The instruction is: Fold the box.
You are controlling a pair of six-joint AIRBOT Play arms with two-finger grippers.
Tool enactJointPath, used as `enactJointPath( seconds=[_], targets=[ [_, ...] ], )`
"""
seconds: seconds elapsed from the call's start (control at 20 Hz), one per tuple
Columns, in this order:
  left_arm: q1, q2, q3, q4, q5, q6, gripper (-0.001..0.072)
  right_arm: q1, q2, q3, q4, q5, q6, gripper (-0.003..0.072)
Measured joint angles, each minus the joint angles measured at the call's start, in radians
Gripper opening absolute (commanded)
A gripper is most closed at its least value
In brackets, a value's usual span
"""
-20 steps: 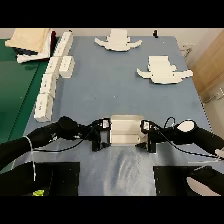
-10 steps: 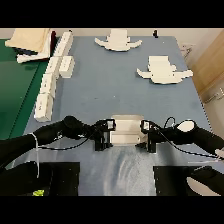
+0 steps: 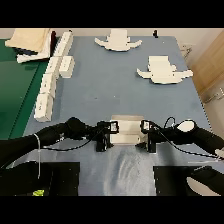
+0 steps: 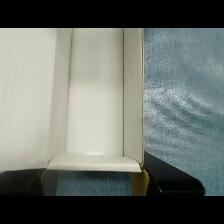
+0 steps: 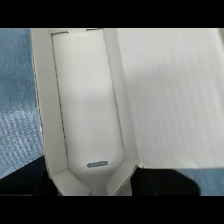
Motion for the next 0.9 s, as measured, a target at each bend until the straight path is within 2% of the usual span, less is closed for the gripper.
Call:
enactJointPath(
  seconds=[0.9],
  targets=[
    [-0.012,0.0,0.0,0.009,0.04,-0.026,0.0525,0.0,0.0,0.0,0.0,0.0,0.0,0.0502]
  ],
)
